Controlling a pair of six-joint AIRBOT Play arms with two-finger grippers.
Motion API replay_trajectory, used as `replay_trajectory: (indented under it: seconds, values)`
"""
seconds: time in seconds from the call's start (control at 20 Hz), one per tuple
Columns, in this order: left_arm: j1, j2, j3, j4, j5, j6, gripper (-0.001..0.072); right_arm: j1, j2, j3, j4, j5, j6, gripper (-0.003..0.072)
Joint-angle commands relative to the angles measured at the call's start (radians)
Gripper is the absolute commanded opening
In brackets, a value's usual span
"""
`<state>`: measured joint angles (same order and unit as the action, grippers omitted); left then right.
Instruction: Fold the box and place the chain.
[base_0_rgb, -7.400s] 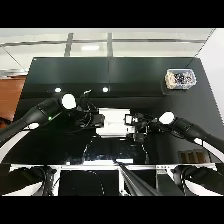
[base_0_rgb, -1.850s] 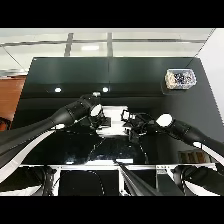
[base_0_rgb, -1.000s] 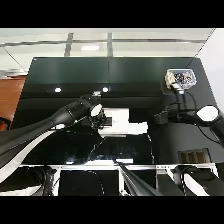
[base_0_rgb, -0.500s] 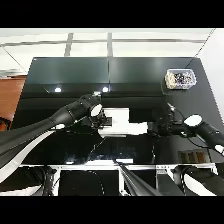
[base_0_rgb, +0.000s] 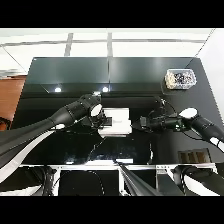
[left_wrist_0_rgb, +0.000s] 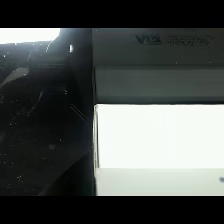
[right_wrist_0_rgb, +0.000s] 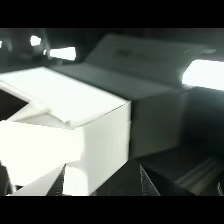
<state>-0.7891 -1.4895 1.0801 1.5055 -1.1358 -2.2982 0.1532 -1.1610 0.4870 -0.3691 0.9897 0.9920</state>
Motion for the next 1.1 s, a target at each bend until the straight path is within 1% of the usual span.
replay_trajectory:
  seconds: [0.0, 0.05, 0.15, 0.25, 0.35, 0.55, 0.75, 0.8, 0.85, 0.9, 1.05]
  values:
    - [0.000, 0.000, 0.001, 0.001, 0.001, 0.001, 0.0027, 0.026, -0.002, 0.013, 0.003, 0.027, 0.041, 0.0512]
    - [0.000, 0.000, 0.001, 0.000, 0.001, 0.001, 0.0027, 0.042, -0.002, 0.014, 0.011, 0.010, 0.050, 0.0467]
    - [0.000, 0.000, 0.001, 0.000, 0.001, 0.001, 0.0027, 0.084, -0.002, 0.035, 0.013, -0.019, 0.056, 0.0467]
    - [0.000, 0.000, 0.001, 0.000, 0.001, 0.002, 0.0027, 0.136, -0.002, 0.076, -0.022, -0.055, 0.101, 0.0467]
    - [0.000, 0.000, 0.001, 0.000, 0.001, 0.002, 0.0027, 0.200, -0.002, 0.131, -0.135, -0.085, 0.243, 0.0466]
    - [0.000, 0.000, 0.001, 0.000, 0.001, 0.001, 0.0027, 0.330, -0.003, 0.229, -0.422, -0.149, 0.564, 0.0465]
    - [0.000, 0.000, 0.001, 0.000, 0.002, 0.001, 0.0027, 0.426, -0.004, 0.268, -0.699, -0.187, 0.819, 0.0464]
    - [0.000, 0.000, 0.001, 0.001, 0.002, 0.001, 0.0027, 0.443, -0.007, 0.273, -0.741, -0.187, 0.863, 0.0464]
    - [0.000, 0.000, 0.001, 0.001, 0.002, 0.001, 0.0027, 0.455, -0.011, 0.276, -0.758, -0.187, 0.880, 0.0427]
    - [0.000, 0.000, 0.001, 0.001, 0.002, 0.002, 0.0027, 0.465, -0.018, 0.278, -0.759, -0.187, 0.883, 0.0350]
    - [0.000, 0.000, 0.001, 0.001, 0.002, 0.002, 0.0027, 0.489, -0.051, 0.302, -0.793, -0.185, 0.924, 0.0350]
